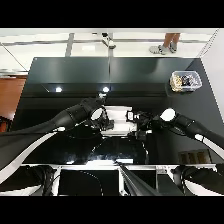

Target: Fold the box and place the chain.

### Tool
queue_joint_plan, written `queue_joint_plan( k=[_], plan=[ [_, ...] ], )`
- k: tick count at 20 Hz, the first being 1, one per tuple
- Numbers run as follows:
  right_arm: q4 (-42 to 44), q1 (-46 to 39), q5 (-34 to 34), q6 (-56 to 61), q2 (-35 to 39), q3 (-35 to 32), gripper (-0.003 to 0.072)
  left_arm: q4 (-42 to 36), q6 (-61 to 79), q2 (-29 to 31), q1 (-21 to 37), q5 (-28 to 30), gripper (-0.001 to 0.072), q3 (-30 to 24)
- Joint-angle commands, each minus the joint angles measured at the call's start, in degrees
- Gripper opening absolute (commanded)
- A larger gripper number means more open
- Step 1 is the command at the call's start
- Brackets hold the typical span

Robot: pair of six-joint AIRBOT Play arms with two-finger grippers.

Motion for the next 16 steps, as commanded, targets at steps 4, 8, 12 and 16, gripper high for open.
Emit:
queue_joint_plan(
  k=[4,8,12,16],
  plan=[
    [0.0,0.0,0.0,0.0,0.0,0.0,0.0473,-1.6,-0.9,-0.3,0.0,0.4,0.0022,0.5],
    [0.0,0.0,0.0,0.0,0.0,0.0,0.0473,-1.6,-0.9,-0.3,0.0,0.4,0.0226,2.0],
    [0.0,0.0,0.0,0.0,0.0,0.0,0.0473,-1.3,-0.9,-0.3,0.0,0.3,0.0379,2.9],
    [0.0,0.0,0.0,0.0,0.0,0.0,0.0473,-1.0,-0.9,-1.2,0.2,0.2,0.0341,2.9]
  ],
)
